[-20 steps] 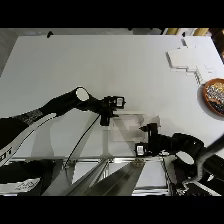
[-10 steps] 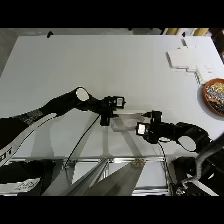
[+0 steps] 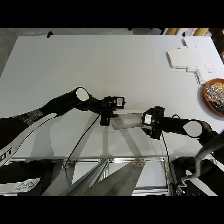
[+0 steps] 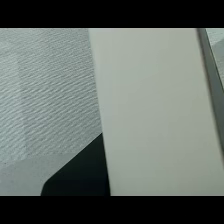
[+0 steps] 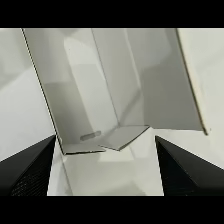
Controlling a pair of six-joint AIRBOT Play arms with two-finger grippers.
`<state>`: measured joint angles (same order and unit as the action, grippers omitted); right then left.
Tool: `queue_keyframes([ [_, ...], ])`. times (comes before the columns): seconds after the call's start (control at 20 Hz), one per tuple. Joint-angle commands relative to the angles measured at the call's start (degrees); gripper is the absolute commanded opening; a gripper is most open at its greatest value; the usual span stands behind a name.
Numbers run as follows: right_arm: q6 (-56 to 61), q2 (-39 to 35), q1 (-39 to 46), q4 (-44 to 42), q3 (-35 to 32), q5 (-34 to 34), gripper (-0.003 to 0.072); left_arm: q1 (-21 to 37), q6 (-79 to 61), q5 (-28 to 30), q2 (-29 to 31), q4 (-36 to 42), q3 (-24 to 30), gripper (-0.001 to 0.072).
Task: Fold the box and place the chain.
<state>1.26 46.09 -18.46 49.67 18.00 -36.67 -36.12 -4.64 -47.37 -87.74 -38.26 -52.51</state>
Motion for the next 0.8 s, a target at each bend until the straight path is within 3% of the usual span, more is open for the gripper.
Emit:
queue_keyframes([
  [0.0, -12.1, 5.2, 5.2, -9.3, 1.1, -4.6, 0.0683, 0.0, 0.0, 0.0, 0.0, 0.0, 0.0, 0.0012],
  [0.25, -22.9, 13.6, 9.2, -13.7, 4.7, -11.1, 0.0683, 0.0, 0.0, 0.0, 0.0, 0.0, 0.0, 0.0012],
  [0.75, -24.3, 21.5, 9.7, -14.6, 5.6, -14.1, 0.0638, 0.0, 0.0, 0.0, 0.0, 0.0, 0.0, 0.0012],
])
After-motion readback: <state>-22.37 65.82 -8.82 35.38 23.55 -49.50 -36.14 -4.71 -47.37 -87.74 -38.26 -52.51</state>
